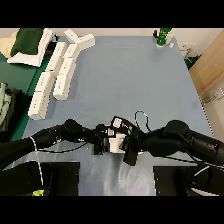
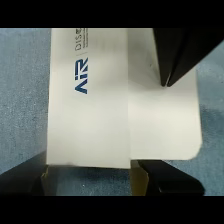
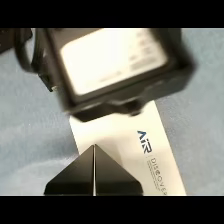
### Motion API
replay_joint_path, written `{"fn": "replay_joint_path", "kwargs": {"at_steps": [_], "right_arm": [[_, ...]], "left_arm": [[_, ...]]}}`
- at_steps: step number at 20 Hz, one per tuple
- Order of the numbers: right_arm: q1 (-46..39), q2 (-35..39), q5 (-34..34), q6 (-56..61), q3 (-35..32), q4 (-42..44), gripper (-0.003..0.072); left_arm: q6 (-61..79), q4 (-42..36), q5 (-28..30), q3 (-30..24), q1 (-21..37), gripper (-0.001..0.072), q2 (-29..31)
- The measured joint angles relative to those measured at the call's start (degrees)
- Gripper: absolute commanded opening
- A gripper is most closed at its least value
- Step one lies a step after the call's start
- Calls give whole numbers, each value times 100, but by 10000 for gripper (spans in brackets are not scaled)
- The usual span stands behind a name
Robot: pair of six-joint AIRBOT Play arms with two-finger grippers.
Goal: Fold the box.
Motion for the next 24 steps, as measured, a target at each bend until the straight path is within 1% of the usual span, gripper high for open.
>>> {"fn": "replay_joint_path", "kwargs": {"at_steps": [4, 12, 16, 18, 20, 24], "right_arm": [[393, 227, 339, 212, -168, -756, 3], [546, 540, 511, 306, -107, -1403, 3], [514, 435, 568, 317, -87, -2218, 4], [479, 323, 597, 321, -85, -2455, 4], [470, 236, 612, 313, -85, -2474, 4], [463, 149, 619, -72, -85, -1794, 4]], "left_arm": [[-2, 0, 0, 0, 0, 473, 0], [0, 0, 0, 0, 0, 473, 0], [0, 2, -2, 0, 0, 473, 0], [0, 2, 0, 0, 0, 473, 0], [0, 2, -2, 0, 0, 473, 0], [0, 0, 0, 0, 0, 473, 0]]}}
